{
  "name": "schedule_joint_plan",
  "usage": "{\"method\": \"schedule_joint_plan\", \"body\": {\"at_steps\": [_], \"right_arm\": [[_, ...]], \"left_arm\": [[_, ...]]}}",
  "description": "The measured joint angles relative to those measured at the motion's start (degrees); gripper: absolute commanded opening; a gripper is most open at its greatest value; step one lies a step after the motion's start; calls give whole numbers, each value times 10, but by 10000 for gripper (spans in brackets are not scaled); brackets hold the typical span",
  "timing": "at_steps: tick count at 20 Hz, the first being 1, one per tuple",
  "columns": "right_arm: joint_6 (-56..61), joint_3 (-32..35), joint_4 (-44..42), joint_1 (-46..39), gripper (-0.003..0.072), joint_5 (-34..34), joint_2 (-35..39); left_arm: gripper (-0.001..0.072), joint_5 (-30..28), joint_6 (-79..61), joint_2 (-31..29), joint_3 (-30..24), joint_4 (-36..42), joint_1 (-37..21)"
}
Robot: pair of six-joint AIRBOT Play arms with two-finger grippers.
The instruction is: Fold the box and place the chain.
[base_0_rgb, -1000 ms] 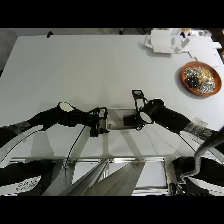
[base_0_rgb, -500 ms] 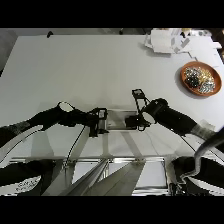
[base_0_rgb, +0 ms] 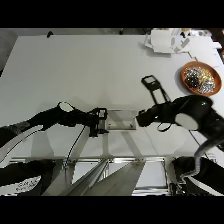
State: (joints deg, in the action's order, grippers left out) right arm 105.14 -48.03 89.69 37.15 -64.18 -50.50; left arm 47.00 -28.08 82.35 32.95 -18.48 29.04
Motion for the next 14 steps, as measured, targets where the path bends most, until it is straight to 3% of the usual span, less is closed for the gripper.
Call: {"method": "schedule_joint_plan", "body": {"at_steps": [3,6,13,14], "right_arm": [[-68,-50,0,-107,294,-26,3],[-129,-103,-5,-243,294,-26,-37],[-217,-263,-14,-495,284,-6,-257],[-223,-283,-15,-516,240,-3,-289]], "left_arm": [[138,0,0,0,0,0,0],[138,1,0,0,0,0,0],[138,1,0,0,0,0,0],[138,2,0,0,0,0,0]]}}
